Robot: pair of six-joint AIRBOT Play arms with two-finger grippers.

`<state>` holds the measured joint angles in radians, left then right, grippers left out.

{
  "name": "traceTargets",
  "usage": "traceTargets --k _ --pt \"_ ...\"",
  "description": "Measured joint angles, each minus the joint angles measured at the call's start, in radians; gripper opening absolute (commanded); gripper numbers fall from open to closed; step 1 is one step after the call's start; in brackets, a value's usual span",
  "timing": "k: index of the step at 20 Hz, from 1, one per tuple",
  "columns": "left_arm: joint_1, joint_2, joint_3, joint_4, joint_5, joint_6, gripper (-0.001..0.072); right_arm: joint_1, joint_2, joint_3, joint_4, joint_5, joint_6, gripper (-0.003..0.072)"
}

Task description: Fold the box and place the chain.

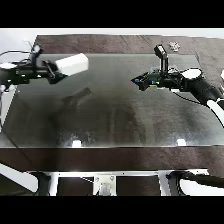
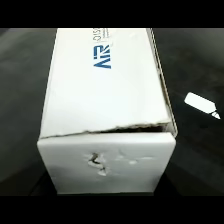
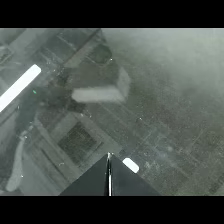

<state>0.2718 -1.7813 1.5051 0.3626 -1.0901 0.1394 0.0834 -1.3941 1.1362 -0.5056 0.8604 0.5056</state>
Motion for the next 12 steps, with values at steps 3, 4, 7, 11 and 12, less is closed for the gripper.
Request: traceTargets --k 3,4,7,11,12 --pt "0.076 0.011 0.0 0.003 0.083 -0.082 0.0015 0.0 0.0 -0.001 0.0 -0.01 0.015 0.0002" --pt "0.096 0.013 -0.002 0.008 0.116 -0.106 0.0015 0.002 0.0 -0.002 0.0 -0.016 0.02 0.0002" --pt "0.13 0.016 -0.031 0.018 0.26 -0.155 0.0015 0.01 0.0 -0.004 0.0 -0.037 0.031 0.0002" --pt "0.145 0.016 -0.101 0.02 0.451 -0.179 0.0016 0.026 0.0 -0.005 0.0 -0.064 0.034 0.0002" --pt "0.148 0.016 -0.117 0.021 0.498 -0.182 0.0016 0.029 0.0 -0.005 0.001 -0.067 0.034 0.0003"
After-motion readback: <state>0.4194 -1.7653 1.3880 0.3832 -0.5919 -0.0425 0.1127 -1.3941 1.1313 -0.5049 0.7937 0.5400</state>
